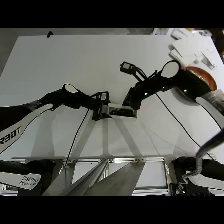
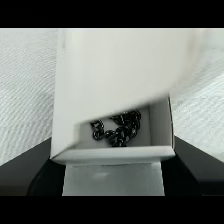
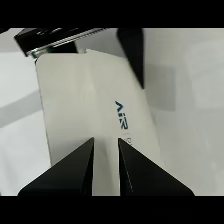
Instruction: Fold the box and place the chain.
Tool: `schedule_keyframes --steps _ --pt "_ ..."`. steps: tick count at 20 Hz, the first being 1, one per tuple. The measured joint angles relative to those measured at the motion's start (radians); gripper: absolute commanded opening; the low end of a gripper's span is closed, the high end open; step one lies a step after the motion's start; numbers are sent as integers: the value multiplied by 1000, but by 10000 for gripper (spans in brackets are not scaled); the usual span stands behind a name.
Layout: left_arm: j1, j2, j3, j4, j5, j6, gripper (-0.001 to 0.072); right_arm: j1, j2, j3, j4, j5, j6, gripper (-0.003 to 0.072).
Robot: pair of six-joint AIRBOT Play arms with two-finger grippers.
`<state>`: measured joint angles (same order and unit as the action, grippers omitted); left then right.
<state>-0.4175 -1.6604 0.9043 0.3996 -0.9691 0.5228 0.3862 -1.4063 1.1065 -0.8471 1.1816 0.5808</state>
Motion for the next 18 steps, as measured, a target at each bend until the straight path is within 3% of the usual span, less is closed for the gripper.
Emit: schedule_keyframes --steps 6,18 --pt "0 0 0 0 0 0 88 76 -21 -16 -36 29 -38 312" --pt "0 0 0 0 0 0 88 129 26 -26 -146 -33 -79 318"
